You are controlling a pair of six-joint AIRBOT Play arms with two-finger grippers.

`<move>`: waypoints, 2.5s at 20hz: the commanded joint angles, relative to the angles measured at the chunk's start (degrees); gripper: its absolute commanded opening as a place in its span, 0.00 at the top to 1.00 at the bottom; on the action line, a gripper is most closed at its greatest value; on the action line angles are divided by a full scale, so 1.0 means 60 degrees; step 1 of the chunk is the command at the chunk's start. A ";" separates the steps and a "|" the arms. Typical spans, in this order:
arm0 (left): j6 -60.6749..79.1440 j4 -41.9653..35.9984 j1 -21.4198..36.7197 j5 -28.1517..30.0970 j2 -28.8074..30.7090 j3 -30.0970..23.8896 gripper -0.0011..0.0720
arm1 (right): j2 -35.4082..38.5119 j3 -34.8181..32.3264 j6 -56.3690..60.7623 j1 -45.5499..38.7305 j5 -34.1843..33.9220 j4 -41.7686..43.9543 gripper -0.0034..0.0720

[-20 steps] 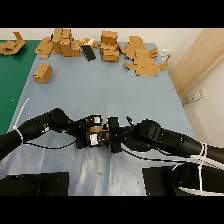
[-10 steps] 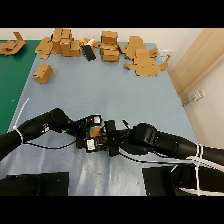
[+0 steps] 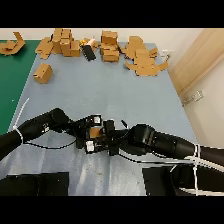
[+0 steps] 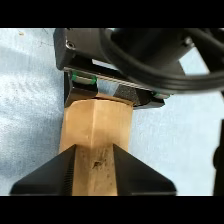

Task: Fold the box.

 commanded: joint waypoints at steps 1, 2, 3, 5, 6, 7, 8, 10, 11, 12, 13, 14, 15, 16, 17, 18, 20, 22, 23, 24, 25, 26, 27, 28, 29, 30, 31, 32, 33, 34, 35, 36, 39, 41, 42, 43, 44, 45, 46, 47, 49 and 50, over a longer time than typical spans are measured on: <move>0.0004 0.0000 0.0000 0.0004 0.0007 0.0000 0.42 | -0.0029 -0.0004 0.0004 0.0015 0.0011 -0.0109 0.58; 0.0004 0.0004 0.0000 0.0004 0.0007 0.0000 0.42 | -0.0029 -0.0004 0.0004 0.0015 0.0011 -0.0113 0.58; 0.0004 0.0004 0.0000 0.0004 0.0007 0.0000 0.42 | -0.0029 -0.0004 0.0004 0.0015 0.0011 -0.0142 0.58; 0.0004 0.0000 0.0004 0.0004 0.0007 0.0000 0.42 | -0.0004 -0.0004 0.0004 0.0036 0.0011 -0.0248 0.60; 0.0004 0.0004 0.0000 0.0000 0.0007 0.0000 0.42 | 0.0044 0.0000 0.0007 0.0131 -0.0022 -0.0401 0.76; 0.0004 0.0000 0.0004 0.0000 0.0007 0.0000 0.42 | 0.0106 -0.0004 0.0004 0.0226 -0.0033 -0.0532 0.82; 0.0004 0.0000 0.0004 0.0004 0.0007 0.0000 0.42 | 0.0164 0.0000 0.0007 0.0255 -0.0036 -0.0605 0.84; 0.0004 0.0000 0.0004 0.0004 0.0007 0.0000 0.42 | 0.0233 0.0000 0.0011 0.0270 -0.0084 -0.0834 0.89; 0.0004 0.0000 0.0000 0.0004 0.0007 0.0000 0.42 | 0.0280 0.0000 0.0007 0.0270 -0.0084 -0.0889 0.89; 0.0004 0.0004 0.0004 0.0000 0.0007 0.0000 0.42 | 0.0339 0.0000 0.0011 0.0284 -0.0087 -0.0885 0.89; 0.0004 0.0000 0.0000 0.0004 0.0007 0.0000 0.42 | 0.0408 0.0000 0.0011 0.0313 -0.0095 -0.0889 0.89; 0.0004 0.0000 0.0004 0.0004 0.0007 0.0000 0.42 | 0.0477 0.0000 0.0011 0.0321 -0.0098 -0.0885 0.89; 0.0004 0.0000 0.0000 0.0000 0.0007 0.0000 0.42 | 0.0532 0.0000 0.0015 0.0335 -0.0109 -0.0922 0.89; 0.0004 0.0004 0.0000 0.0000 0.0007 0.0000 0.42 | 0.0572 0.0000 0.0011 0.0335 -0.0131 -0.0951 0.89; 0.0004 0.0004 0.0000 0.0000 0.0007 0.0000 0.42 | 0.0586 0.0000 0.0011 0.0339 -0.0146 -0.0958 0.89; 0.0004 0.0000 0.0004 0.0004 0.0007 0.0000 0.42 | 0.0586 0.0000 0.0011 0.0339 -0.0142 -0.0958 0.89; 0.0004 0.0004 0.0004 0.0004 0.0007 0.0000 0.42 | 0.0579 0.0000 0.0011 0.0339 -0.0135 -0.0987 0.89; 0.0004 0.0000 0.0004 0.0004 0.0007 0.0000 0.42 | 0.0565 0.0000 0.0015 0.0335 -0.0131 -0.1388 0.89; 0.0004 0.0000 0.0000 0.0000 0.0007 0.0000 0.42 | 0.0554 0.0000 0.0044 0.0335 -0.0080 -0.1639 0.89; 0.0004 0.0000 0.0004 0.0004 0.0007 0.0000 0.42 | 0.0546 0.0000 0.0106 0.0335 -0.0025 -0.1770 0.89; 0.0004 0.0000 0.0004 0.0004 0.0007 0.0000 0.42 | 0.0546 0.0000 0.0106 0.0335 -0.0022 -0.1774 0.89; 0.0004 0.0000 0.0004 0.0004 0.0007 0.0000 0.42 | 0.0554 0.0000 0.0109 0.0346 -0.0029 -0.1756 0.85; 0.0004 0.0004 0.0000 0.0004 0.0007 0.0000 0.42 | 0.0579 0.0000 0.0109 0.0393 -0.0025 -0.1621 0.68; 0.0004 0.0004 0.0000 0.0000 0.0007 0.0000 0.42 | 0.0648 0.0000 0.0109 0.0481 -0.0066 -0.1435 0.54; 0.0004 0.0004 0.0004 0.0000 0.0007 0.0000 0.42 | 0.0743 0.0000 0.0109 0.0579 -0.0157 -0.1184 0.46; 0.0004 0.0004 0.0004 0.0000 0.0007 0.0000 0.42 | 0.0838 0.0000 0.0109 0.0674 -0.0299 -0.0954 0.45; 0.0004 0.0000 0.0000 0.0000 0.0007 0.0000 0.42 | 0.0885 0.0000 0.0109 0.0732 -0.0535 -0.0681 0.45; 0.0004 0.0004 0.0004 0.0004 0.0007 0.0000 0.42 | 0.0874 -0.0004 0.0109 0.0729 -0.0747 -0.0401 0.45; 0.0004 0.0004 0.0004 0.0000 0.0007 0.0000 0.42 | 0.0812 -0.0004 0.0109 0.0725 -0.0947 -0.0266 0.45; 0.0004 0.0000 0.0000 0.0000 0.0007 0.0000 0.42 | 0.0732 -0.0004 0.0106 0.0721 -0.0991 -0.0273 0.42; 0.0004 0.0000 0.0004 0.0000 0.0007 0.0000 0.42 | 0.0619 -0.0004 0.0091 0.0718 -0.0900 -0.0350 0.36; 0.0004 0.0000 0.0000 0.0000 0.0007 0.0000 0.42 | 0.0506 -0.0004 0.0087 0.0699 -0.0739 -0.0492 0.36; 0.0004 0.0004 0.0004 0.0004 0.0007 0.0000 0.42 | 0.0226 0.0000 0.0087 0.0703 -0.0182 -0.1322 0.36; 0.0004 0.0000 0.0004 0.0004 0.0007 0.0000 0.42 | 0.0262 0.0004 0.0102 0.0721 -0.0073 -0.1279 0.36; 0.0004 0.0000 0.0000 0.0000 0.0007 0.0000 0.42 | 0.0331 0.0004 0.0102 0.0769 -0.0142 -0.1078 0.36; 0.0004 0.0000 0.0004 0.0000 0.0007 0.0000 0.42 | 0.0459 0.0004 0.0102 0.0863 -0.0284 -0.0940 0.36; 0.0004 0.0004 0.0004 0.0004 0.0007 0.0000 0.42 | 0.0627 0.0004 0.0102 0.0973 -0.0444 -0.0892 0.36; 0.0004 0.0004 0.0000 0.0004 0.0007 0.0000 0.42 | 0.0798 0.0000 0.0102 0.1071 -0.0619 -0.0867 0.36; 0.0004 0.0000 0.0004 0.0004 0.0007 0.0000 0.42 | 0.0969 0.0000 0.0106 0.1129 -0.0787 -0.0841 0.36; 0.0004 0.0000 0.0004 0.0004 0.0007 0.0000 0.42 | 0.1137 -0.0004 0.0117 0.1126 -0.0925 -0.0794 0.36; 0.0004 0.0004 0.0000 0.0004 0.0007 0.0000 0.42 | 0.1326 -0.0004 0.0379 0.1067 -0.0849 -0.0885 0.36; 0.0004 0.0004 0.0004 0.0004 0.0007 0.0000 0.42 | 0.1319 -0.0004 0.0510 0.0962 -0.0739 -0.0896 0.36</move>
